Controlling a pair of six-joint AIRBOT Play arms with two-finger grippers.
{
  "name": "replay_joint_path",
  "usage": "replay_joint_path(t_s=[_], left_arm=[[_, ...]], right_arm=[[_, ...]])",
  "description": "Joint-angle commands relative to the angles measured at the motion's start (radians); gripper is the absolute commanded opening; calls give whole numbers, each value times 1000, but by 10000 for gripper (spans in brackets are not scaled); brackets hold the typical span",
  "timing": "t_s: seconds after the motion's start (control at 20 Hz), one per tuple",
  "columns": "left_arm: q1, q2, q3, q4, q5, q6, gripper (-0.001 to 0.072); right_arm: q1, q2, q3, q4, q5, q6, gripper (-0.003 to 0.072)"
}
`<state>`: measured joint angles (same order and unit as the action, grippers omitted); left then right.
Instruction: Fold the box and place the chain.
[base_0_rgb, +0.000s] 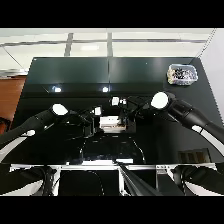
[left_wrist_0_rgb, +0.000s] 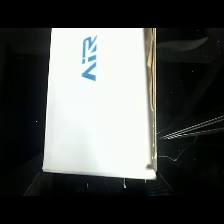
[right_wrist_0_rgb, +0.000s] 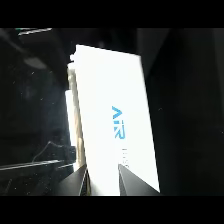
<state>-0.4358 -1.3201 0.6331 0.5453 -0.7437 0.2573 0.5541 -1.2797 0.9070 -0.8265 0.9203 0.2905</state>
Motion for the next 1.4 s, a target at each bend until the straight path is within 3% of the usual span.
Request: replay_joint_path(t_s=[0.0, 0.05, 0.1, 0.15, 1.35], left_arm=[[0, 0, 0, 0, 3, 1, 480], [0, 0, 0, 0, 3, 1, 480], [0, 0, 0, 0, 3, 1, 480], [0, 0, 0, 0, 3, 1, 480], [0, 0, 0, 0, 3, 1, 480]], right_arm=[[5, -3, 0, 2, -2, 1, 217], [5, -3, 0, 2, -3, 1, 217], [5, -3, 0, 2, -5, 1, 265], [5, -3, 0, 2, -5, 1, 382], [5, -21, 1, -20, 19, 35, 379]])
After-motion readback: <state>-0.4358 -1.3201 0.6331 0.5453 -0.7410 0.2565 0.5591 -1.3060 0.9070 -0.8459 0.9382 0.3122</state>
